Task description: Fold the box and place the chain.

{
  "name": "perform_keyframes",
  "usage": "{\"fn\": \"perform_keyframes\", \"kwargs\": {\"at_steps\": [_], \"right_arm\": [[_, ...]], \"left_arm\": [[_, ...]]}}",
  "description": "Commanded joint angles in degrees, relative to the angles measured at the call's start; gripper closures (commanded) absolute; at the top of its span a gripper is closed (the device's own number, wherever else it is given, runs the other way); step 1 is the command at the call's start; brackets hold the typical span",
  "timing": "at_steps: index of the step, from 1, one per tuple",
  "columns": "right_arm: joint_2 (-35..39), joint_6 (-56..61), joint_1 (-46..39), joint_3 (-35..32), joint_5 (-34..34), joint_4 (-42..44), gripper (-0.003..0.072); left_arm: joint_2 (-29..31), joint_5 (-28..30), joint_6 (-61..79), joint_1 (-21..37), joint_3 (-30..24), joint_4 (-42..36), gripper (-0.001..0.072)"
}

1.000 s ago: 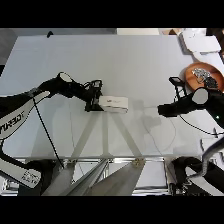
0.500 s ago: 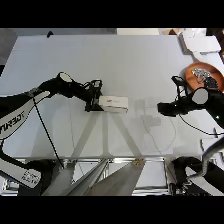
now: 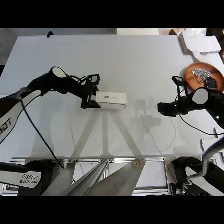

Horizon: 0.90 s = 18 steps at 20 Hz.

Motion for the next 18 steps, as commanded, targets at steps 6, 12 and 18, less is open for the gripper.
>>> {"fn": "perform_keyframes", "kwargs": {"at_steps": [6, 12, 18], "right_arm": [[0.04, 0.02, -0.04, 0.07, 0.02, 0.00, 0.0669], [0.04, 0.02, -0.04, 0.07, 0.02, 0.00, 0.0669], [0.04, 0.02, -0.04, 0.07, 0.02, 0.00, 0.0669]], "left_arm": [[14.69, 1.66, -40.04, 6.16, 0.02, 35.45, 0.0705], [14.67, 18.32, -58.21, 17.81, 0.00, 29.57, 0.0708], [15.39, 35.17, -61.07, 24.83, -5.35, 14.67, 0.0712]]}}
